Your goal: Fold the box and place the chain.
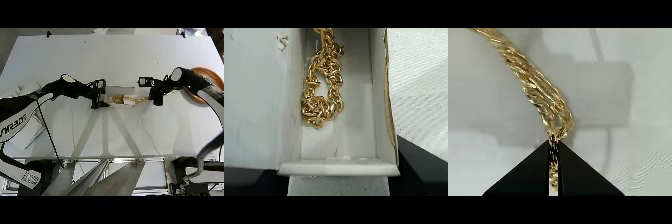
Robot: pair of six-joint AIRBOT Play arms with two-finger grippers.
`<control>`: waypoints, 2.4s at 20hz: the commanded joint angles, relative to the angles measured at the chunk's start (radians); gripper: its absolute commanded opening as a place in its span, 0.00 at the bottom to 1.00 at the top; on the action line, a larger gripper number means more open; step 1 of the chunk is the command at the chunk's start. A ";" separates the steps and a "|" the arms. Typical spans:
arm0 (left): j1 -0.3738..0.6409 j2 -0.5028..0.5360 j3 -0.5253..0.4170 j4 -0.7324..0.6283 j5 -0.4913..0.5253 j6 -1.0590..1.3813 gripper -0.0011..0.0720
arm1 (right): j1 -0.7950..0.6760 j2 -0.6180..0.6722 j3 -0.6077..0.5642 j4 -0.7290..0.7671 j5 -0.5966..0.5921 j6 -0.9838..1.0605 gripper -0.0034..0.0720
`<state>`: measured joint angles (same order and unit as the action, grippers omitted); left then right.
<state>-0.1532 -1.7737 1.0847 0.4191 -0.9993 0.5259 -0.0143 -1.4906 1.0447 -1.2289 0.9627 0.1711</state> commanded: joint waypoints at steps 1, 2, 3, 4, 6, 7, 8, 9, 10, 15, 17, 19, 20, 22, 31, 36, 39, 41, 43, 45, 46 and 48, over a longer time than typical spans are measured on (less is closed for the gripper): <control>0.000 0.001 0.001 0.000 0.000 0.000 0.72 | 0.038 0.113 0.001 0.016 0.032 0.202 0.07; 0.000 0.001 0.001 0.000 0.000 0.000 0.72 | 0.051 0.145 0.002 0.035 0.042 0.264 0.07; 0.000 0.001 0.001 0.000 0.000 0.000 0.72 | 0.064 0.168 0.002 0.059 0.053 0.298 0.07; 0.000 0.001 0.001 0.000 0.000 0.000 0.72 | 0.080 0.185 0.002 0.079 0.069 0.314 0.07; 0.000 0.001 0.001 0.000 0.000 0.000 0.72 | 0.123 0.201 0.002 0.122 0.095 0.328 0.07; 0.000 0.001 0.001 0.000 0.000 0.000 0.72 | 0.154 0.201 0.002 0.143 0.095 0.330 0.07; 0.000 0.001 0.001 0.000 0.000 0.000 0.72 | 0.185 0.201 0.002 0.168 0.080 0.331 0.07; 0.000 0.001 0.001 0.000 0.000 0.000 0.72 | 0.215 0.201 0.002 0.193 0.054 0.341 0.07; 0.000 0.001 0.001 0.000 0.000 0.000 0.72 | 0.247 0.201 0.002 0.218 0.010 0.363 0.07; 0.000 0.001 0.001 0.000 0.000 0.000 0.72 | 0.377 0.201 0.002 0.299 -0.261 0.383 0.06; 0.000 0.001 0.001 0.000 0.000 0.000 0.72 | 0.402 0.199 0.002 0.344 -0.362 0.383 0.06; 0.000 0.001 0.001 0.000 0.000 0.000 0.72 | 0.415 0.191 0.002 0.377 -0.412 0.382 0.06; 0.000 0.001 0.001 0.000 0.000 0.000 0.72 | 0.418 0.181 0.002 0.371 -0.409 0.382 0.06; 0.000 0.001 0.001 0.000 0.000 0.000 0.72 | 0.418 0.153 0.002 0.332 -0.373 0.383 0.06; 0.000 0.001 0.001 0.000 0.000 0.000 0.72 | 0.418 0.105 0.001 -0.098 -0.183 0.690 0.30; 0.000 0.001 0.001 0.000 0.000 0.000 0.72 | 0.418 0.140 0.002 -0.101 -0.133 0.758 0.36; 0.000 0.001 0.001 0.000 0.000 0.000 0.72 | 0.409 0.182 0.001 -0.118 -0.100 0.859 0.36; 0.000 0.001 0.001 0.000 0.000 0.000 0.72 | 0.380 0.197 0.001 -0.148 -0.068 0.914 0.36; 0.000 0.001 0.001 0.000 0.000 0.000 0.72 | 0.336 0.204 0.001 -0.188 -0.017 0.931 0.36; 0.000 0.001 0.001 0.000 0.000 0.000 0.72 | 0.266 0.204 0.001 -0.216 0.034 0.932 0.36; 0.000 0.001 0.001 0.000 0.000 0.000 0.72 | 0.222 0.204 0.001 -0.217 0.055 0.941 0.36; 0.000 0.001 0.001 0.000 0.000 0.000 0.72 | 0.120 0.204 0.001 -0.223 0.090 0.998 0.37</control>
<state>-0.1532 -1.7737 1.0847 0.4187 -0.9993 0.5259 0.2161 -1.2900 1.0458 -1.4254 0.9817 1.1053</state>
